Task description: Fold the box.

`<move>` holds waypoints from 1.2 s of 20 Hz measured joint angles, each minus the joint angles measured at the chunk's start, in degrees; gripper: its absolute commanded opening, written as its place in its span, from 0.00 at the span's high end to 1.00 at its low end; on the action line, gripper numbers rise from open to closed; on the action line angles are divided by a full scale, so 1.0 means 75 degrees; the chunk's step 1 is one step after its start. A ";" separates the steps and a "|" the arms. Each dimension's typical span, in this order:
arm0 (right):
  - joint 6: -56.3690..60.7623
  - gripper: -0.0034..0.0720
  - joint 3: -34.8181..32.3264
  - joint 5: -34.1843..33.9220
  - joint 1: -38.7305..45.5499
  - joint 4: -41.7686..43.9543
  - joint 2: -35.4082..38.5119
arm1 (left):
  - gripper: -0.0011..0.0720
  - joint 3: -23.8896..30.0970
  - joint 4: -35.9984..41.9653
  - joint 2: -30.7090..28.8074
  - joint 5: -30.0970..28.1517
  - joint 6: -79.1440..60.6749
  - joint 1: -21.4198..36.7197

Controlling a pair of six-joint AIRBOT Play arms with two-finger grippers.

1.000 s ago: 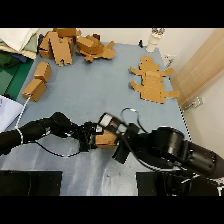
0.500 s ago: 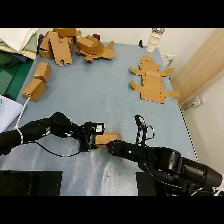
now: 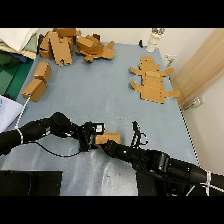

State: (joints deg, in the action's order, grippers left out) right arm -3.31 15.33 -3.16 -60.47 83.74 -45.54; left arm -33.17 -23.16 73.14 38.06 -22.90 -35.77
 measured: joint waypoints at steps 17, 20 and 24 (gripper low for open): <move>0.0096 0.96 -0.0017 0.0044 0.0437 -0.0484 -0.0105 | 0.55 0.0000 -0.0003 0.0000 -0.0006 0.0000 -0.0003; 0.0096 0.96 -0.0017 -0.0108 0.0443 -0.0539 -0.0105 | 0.55 0.0000 -0.0003 0.0000 -0.0006 0.0000 0.0000; 0.0093 0.96 -0.0017 -0.0329 0.0443 -0.0618 -0.0105 | 0.55 0.0000 -0.0003 0.0000 -0.0003 0.0000 0.0000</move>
